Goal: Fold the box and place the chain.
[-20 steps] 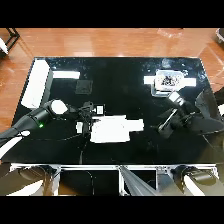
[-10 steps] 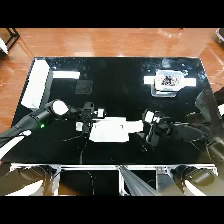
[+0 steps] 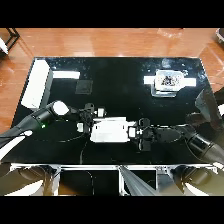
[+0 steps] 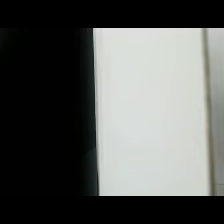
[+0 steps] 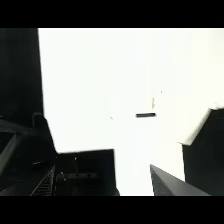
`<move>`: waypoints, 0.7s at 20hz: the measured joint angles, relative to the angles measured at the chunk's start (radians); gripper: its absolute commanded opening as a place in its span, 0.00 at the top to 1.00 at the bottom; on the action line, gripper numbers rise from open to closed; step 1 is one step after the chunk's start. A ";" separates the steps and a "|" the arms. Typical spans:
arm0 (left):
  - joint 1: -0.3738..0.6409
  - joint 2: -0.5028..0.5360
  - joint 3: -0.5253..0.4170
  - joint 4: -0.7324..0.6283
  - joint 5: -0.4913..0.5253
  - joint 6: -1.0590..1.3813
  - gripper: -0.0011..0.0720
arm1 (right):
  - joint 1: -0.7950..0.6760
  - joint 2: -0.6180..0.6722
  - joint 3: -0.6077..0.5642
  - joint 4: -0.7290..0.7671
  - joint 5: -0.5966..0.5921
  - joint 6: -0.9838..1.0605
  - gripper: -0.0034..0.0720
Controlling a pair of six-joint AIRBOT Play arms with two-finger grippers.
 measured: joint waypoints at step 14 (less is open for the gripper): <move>0.000 -0.002 -0.002 -0.002 0.006 -0.001 0.96 | 0.099 -0.093 0.000 0.065 0.151 -0.012 0.04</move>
